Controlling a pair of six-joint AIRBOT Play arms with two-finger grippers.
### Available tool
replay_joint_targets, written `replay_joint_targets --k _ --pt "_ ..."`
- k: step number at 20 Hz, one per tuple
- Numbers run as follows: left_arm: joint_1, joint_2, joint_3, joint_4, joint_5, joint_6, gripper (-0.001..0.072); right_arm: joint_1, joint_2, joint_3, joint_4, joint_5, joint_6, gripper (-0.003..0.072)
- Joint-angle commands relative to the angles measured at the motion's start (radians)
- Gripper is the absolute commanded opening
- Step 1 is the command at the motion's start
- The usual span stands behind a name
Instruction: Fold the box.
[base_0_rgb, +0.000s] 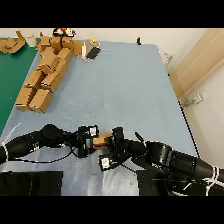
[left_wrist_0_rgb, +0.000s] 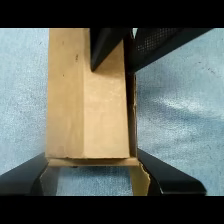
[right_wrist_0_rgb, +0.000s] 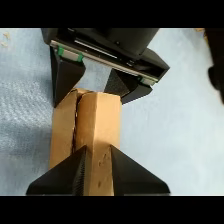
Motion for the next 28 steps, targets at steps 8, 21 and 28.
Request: replay_joint_targets --k 8,21,28 --pt "0.000 0.000 0.001 0.000 0.000 0.000 0.0598 0.015 0.000 0.001 0.053 -0.070 0.000 0.0231" --pt "0.000 0.000 0.001 0.000 0.000 0.000 0.0598 0.014 0.137 0.000 0.230 -0.343 0.418 0.0302" --pt "0.000 0.000 0.001 0.000 0.000 0.000 0.0597 0.011 0.135 -0.096 0.767 -0.252 0.821 0.0001"
